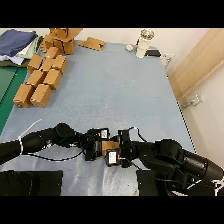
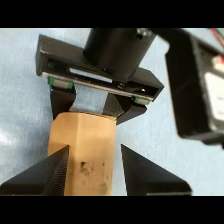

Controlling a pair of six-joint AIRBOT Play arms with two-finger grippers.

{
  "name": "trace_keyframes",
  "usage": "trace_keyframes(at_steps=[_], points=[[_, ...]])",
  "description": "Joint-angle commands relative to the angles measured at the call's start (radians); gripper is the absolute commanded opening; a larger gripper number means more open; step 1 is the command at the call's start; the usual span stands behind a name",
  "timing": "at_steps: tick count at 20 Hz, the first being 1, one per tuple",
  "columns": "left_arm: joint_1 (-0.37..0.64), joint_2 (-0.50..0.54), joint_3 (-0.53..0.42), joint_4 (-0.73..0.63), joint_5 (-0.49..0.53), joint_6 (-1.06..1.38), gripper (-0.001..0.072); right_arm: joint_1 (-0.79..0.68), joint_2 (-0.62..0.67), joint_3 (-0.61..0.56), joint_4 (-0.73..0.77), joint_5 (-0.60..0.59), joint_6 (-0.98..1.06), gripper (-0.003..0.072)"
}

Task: Fold the box.

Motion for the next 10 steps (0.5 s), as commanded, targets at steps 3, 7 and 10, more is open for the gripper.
trace_keyframes(at_steps=[3, 7, 10], points=[[0.000, -0.001, 0.001, 0.000, 0.000, 0.000, 0.0518, 0.000, -0.021, 0.006, 0.018, -0.009, 0.000, 0.0507], [0.000, -0.001, 0.001, 0.000, 0.000, 0.000, 0.0518, 0.000, -0.032, 0.006, 0.030, -0.023, 0.000, 0.0507], [0.000, -0.001, 0.001, 0.000, 0.000, 0.000, 0.0518, 0.002, -0.032, 0.006, 0.031, -0.041, 0.000, 0.0507]])
